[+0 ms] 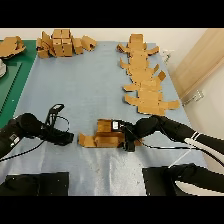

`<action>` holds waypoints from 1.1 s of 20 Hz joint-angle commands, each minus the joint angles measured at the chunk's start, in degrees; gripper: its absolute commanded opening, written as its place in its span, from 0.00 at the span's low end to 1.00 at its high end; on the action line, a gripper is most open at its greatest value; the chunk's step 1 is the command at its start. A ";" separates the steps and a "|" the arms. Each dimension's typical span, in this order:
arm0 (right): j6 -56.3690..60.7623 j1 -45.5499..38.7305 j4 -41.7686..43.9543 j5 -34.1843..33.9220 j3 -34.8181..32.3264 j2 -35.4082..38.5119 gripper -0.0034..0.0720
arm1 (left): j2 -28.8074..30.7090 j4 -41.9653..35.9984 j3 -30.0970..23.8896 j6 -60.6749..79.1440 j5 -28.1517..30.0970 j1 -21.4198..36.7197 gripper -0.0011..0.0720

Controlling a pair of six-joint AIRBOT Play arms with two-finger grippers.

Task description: Fold the box.

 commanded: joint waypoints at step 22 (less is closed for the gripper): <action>0.00 0.04 0.00 0.00 -0.02 -0.02 0.44 | -8.35 -21.33 -1.60 6.93 8.59 -7.65 0.03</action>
